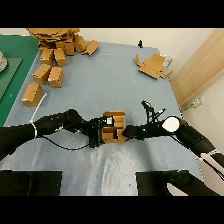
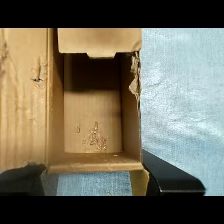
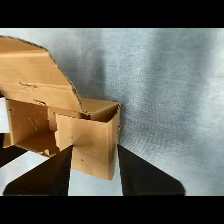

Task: Fold the box.

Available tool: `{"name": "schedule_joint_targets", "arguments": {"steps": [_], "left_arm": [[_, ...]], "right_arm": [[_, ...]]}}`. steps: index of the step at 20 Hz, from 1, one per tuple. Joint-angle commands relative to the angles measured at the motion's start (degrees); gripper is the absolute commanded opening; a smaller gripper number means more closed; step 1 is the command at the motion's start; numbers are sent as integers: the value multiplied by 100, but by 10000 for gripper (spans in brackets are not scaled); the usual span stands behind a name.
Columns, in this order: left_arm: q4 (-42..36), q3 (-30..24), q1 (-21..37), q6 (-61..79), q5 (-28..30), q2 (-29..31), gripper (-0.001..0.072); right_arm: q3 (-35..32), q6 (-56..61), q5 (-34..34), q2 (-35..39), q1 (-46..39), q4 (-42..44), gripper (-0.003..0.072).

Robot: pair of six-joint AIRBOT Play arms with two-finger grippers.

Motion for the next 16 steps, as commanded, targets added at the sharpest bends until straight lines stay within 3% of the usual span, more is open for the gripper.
{"name": "schedule_joint_targets", "arguments": {"steps": [1, 4, 9, 16], "left_arm": [[0, 4, 4, 0, 0, 0, 404], [2, 4, 4, 0, 2, 2, 404], [0, 4, 4, -2, 2, 2, 404], [0, 4, 4, 0, 0, 0, 404]], "right_arm": [[627, 1893, 352, -356, 879, -2096, 430], [1147, 2470, 717, -1019, 1364, -2610, 430], [1786, 2896, 796, -1834, 1792, -2721, 429], [2282, 3626, 1342, -2238, 2181, -3136, 390]]}}
